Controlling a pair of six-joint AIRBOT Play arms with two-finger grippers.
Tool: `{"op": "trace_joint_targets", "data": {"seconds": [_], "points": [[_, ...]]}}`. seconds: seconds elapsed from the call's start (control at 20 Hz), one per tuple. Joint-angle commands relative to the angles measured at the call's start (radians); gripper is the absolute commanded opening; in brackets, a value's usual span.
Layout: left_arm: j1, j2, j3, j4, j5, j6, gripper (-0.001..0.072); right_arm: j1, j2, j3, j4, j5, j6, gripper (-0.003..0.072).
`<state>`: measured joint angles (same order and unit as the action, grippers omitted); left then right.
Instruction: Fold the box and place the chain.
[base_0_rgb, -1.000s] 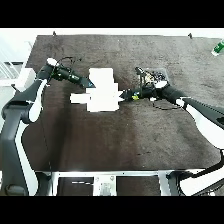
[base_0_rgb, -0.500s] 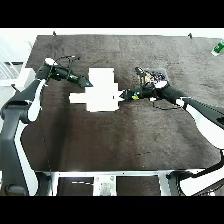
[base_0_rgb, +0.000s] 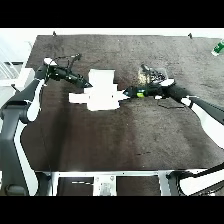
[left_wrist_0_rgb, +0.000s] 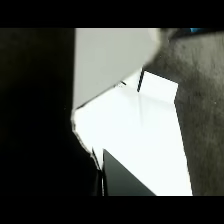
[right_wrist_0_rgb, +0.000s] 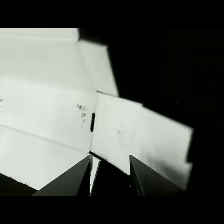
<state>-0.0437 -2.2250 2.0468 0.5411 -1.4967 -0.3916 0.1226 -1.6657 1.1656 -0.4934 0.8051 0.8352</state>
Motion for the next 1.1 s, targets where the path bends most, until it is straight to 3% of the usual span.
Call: {"op": "trace_joint_targets", "data": {"seconds": [0.0,0.3,0.7,1.05], "points": [[0.001,0.001,0.0,-0.008,-0.022,0.229,0.0011,-0.097,0.051,0.0,0.022,0.042,-0.002,0.0291],[0.001,0.005,-0.031,-0.013,0.022,0.375,0.0012,-0.167,0.076,-0.004,0.014,0.06,-0.036,0.0291],[0.001,0.046,-0.193,-0.102,0.167,0.65,0.0011,-0.148,0.076,-0.004,0.011,0.06,-0.062,0.0291],[0.001,0.039,-0.194,-0.209,0.232,0.707,0.0011,-0.148,0.076,-0.004,0.011,0.06,-0.062,0.0291]]}}
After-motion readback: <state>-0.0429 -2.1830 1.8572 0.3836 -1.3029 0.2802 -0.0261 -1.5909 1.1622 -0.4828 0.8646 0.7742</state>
